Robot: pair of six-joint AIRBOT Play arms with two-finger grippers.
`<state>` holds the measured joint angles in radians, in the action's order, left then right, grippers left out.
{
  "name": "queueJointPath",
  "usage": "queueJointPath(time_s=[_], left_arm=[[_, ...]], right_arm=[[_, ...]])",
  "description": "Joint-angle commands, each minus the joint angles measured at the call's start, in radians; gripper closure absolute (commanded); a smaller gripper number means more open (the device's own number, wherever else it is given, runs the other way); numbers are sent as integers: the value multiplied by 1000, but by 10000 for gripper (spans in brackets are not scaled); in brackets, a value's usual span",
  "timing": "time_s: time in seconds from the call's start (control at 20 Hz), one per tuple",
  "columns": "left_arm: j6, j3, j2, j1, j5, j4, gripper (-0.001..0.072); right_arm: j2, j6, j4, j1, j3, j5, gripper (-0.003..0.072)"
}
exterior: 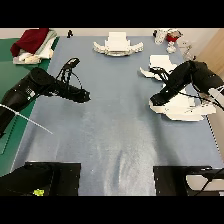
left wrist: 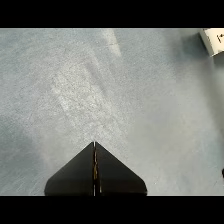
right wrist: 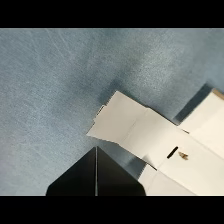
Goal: Fold the box.
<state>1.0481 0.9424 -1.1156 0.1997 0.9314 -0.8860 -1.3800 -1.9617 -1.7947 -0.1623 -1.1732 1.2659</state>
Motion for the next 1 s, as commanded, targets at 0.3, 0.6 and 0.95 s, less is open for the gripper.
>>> queueJointPath(time_s=[0.3,0.6,0.95], left_arm=[[-1,-1,-3,0,-5,0,695],[-1,-1,-3,0,-5,0,695],[-1,-1,-3,0,-6,0,695]], right_arm=[[-5,0,0,0,1,0,683],[-5,2,-6,0,1,-1,683],[-5,336,-193,-10,1,-6,683]])
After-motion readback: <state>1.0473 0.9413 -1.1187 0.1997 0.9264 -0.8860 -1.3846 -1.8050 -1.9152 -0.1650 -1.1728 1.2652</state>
